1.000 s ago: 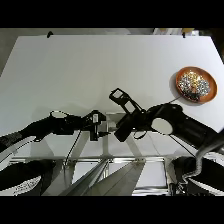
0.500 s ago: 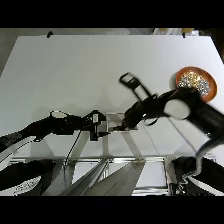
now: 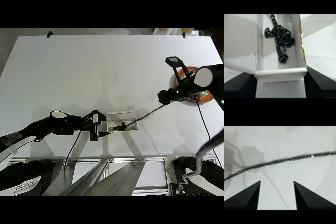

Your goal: Fold the box and place the chain.

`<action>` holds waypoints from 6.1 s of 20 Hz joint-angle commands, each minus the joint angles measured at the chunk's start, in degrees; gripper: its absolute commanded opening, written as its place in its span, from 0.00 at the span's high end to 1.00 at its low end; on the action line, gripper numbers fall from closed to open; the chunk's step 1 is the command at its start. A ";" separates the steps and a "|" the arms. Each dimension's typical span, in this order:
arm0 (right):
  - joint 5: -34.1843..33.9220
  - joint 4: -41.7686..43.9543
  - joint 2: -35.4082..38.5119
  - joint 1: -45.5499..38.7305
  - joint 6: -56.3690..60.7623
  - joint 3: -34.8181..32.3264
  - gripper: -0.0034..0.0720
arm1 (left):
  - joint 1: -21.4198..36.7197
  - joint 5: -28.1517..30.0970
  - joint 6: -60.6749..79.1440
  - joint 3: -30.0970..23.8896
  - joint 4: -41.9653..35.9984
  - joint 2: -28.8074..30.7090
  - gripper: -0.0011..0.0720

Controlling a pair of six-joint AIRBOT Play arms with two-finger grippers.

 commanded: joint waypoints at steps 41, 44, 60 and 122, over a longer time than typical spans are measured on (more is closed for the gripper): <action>-3.15 14.73 16.59 13.77 -0.20 -3.58 0.93 | 0.00 0.02 0.00 -0.02 0.00 0.04 0.71; -5.66 17.81 19.74 16.50 0.20 -3.58 0.93 | 0.00 0.02 0.00 -0.02 0.00 0.04 0.71; -13.14 19.91 10.88 28.17 0.17 -3.67 0.93 | 0.00 0.02 0.00 -0.02 0.00 0.04 0.71; 7.96 3.15 3.30 8.22 0.00 5.99 0.93 | 0.00 0.02 0.00 -0.02 0.00 0.04 0.71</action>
